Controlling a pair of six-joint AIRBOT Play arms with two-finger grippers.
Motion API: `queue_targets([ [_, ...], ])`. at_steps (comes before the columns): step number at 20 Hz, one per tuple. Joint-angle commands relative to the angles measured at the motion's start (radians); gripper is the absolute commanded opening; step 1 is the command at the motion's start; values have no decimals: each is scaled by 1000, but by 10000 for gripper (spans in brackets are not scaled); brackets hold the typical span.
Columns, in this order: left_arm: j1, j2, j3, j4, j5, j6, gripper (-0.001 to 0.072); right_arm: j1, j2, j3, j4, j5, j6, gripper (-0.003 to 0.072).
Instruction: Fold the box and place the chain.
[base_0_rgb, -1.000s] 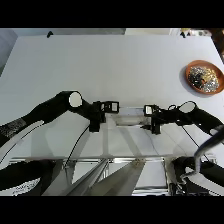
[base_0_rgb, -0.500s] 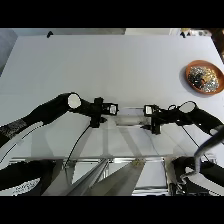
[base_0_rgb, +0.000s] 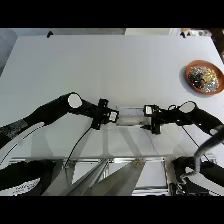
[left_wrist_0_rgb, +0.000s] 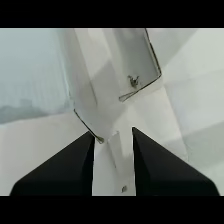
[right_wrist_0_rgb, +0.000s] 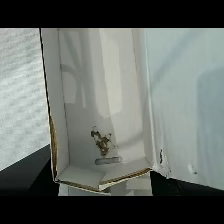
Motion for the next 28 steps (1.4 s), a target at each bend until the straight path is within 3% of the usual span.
queue_targets([
  [1,-14,-18,0,-39,-13,30,210,-1,1,0,0,0,0,316],
  [11,-65,-50,0,-115,124,30,197,-1,1,0,0,0,0,316],
  [13,-79,-50,0,-131,146,29,118,-1,0,0,0,0,0,316],
  [19,-113,-50,0,-203,197,28,118,-1,1,0,0,0,0,316],
  [23,-118,-50,0,-202,186,5,179,-1,1,0,0,0,0,316],
  [24,-117,-50,0,-202,187,-8,331,-1,1,0,0,0,0,316],
  [25,-116,-50,0,-201,187,-26,400,-1,1,0,0,0,0,316],
  [28,-116,-43,0,-193,186,-48,399,-1,1,0,0,0,1,316],
])
